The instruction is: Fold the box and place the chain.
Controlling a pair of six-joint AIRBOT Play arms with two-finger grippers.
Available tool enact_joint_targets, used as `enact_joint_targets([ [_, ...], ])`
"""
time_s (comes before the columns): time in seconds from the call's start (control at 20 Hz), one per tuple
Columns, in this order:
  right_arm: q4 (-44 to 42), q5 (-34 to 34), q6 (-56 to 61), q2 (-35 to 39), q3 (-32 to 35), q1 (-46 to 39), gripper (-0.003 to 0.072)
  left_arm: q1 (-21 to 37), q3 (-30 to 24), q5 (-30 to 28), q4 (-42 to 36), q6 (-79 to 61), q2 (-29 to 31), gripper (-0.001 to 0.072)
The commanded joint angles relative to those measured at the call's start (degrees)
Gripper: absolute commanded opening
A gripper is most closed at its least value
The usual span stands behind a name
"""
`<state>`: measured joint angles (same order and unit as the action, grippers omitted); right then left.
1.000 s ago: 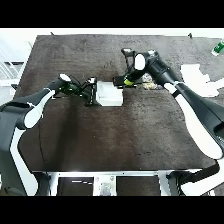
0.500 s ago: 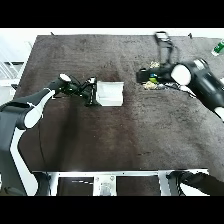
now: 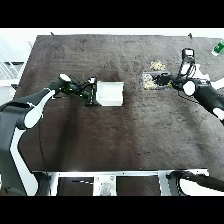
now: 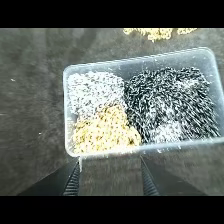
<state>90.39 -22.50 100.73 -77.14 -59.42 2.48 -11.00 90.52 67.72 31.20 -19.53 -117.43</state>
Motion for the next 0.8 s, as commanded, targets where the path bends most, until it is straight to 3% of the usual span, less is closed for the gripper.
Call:
enact_joint_targets([
  [0.0, -6.3, -4.0, -9.8, -9.0, -7.5, -1.2, 0.0449, 0.0, 0.0, 0.2, 0.0, 0.0, 0.0, 0.0479],
  [0.2, -11.6, -18.0, -18.6, -17.6, -21.4, -2.3, 0.0449, 0.0, 0.0, 0.2, 0.0, 0.0, 0.0, 0.0479],
  [0.35, -15.5, -28.0, -23.1, -21.9, -28.2, -3.7, 0.0439, 0.1, 0.0, 0.2, 0.0, 0.0, 0.0, 0.0479],
  [0.55, -16.5, -29.9, -24.5, -25.1, -31.0, -3.7, 0.0387, 0.0, 0.0, 0.2, 0.0, 0.0, 0.0, 0.0479],
  [0.75, -16.5, -30.9, -24.8, -27.3, -31.2, -4.0, 0.0388, 0.0, 0.0, 0.2, 0.0, 0.0, 0.0, 0.0479],
])
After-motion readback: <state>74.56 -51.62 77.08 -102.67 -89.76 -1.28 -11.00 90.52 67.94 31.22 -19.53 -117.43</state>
